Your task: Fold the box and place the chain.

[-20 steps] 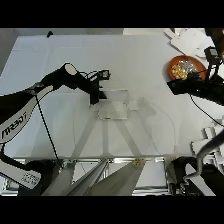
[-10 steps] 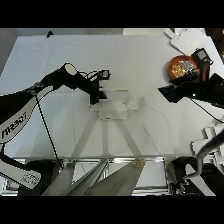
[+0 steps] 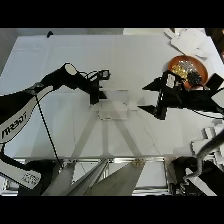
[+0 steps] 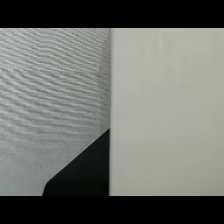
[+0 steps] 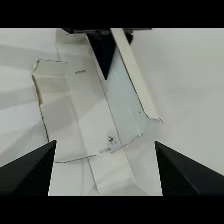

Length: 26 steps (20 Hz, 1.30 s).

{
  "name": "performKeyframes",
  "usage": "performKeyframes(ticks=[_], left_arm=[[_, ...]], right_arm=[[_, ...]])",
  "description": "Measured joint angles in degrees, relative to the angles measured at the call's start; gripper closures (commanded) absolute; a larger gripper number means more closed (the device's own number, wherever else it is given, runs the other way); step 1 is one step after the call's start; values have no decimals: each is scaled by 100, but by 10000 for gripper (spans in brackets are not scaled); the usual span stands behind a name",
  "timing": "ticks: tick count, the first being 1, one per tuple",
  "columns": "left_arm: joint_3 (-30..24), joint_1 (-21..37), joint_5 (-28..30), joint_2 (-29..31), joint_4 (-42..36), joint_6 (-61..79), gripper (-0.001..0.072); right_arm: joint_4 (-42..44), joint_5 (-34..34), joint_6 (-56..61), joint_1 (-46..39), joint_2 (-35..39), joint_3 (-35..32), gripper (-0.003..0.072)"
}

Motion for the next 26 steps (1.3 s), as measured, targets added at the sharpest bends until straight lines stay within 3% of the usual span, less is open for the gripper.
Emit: performKeyframes(ticks=[8,13,26], left_arm=[[0,0,0,0,-2,0,698],[-2,0,2,0,-2,0,698],[0,0,2,0,-2,0,698]], right_arm=[[33,516,116,149,-101,0,-9],[-96,1102,-380,160,-890,0,-8],[236,70,-2144,160,-2474,-92,-8]])
